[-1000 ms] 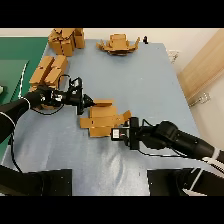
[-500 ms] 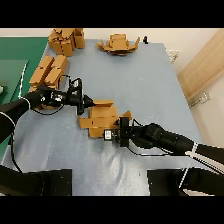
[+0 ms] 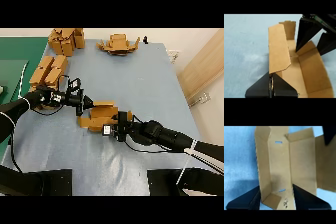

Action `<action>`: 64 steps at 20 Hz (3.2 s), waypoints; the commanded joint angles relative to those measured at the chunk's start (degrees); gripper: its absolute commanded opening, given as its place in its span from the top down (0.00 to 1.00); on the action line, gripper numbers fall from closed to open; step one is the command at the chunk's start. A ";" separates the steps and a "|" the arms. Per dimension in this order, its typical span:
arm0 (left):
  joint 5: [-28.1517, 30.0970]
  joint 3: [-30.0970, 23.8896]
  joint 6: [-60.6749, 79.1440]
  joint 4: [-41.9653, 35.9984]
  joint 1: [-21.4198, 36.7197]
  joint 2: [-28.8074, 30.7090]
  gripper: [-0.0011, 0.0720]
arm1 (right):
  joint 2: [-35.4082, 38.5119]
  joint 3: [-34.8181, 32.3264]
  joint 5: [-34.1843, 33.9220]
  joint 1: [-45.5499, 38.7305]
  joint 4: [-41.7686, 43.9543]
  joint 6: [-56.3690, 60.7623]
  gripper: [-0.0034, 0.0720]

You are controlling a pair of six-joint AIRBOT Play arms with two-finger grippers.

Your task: Fold the box.

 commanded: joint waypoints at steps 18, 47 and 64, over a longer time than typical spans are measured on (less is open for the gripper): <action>-7.52 -0.02 -5.90 6.60 -0.07 0.00 0.96 | -0.02 2.08 -0.90 -3.69 -1.07 6.71 0.16; -8.39 -0.02 -6.21 7.02 -0.07 0.00 0.96 | -4.90 10.67 -17.64 -9.29 17.53 -7.85 0.25; -8.15 0.00 -6.16 6.99 -0.07 0.00 0.96 | -12.66 16.35 -27.43 -15.47 38.01 -35.58 0.25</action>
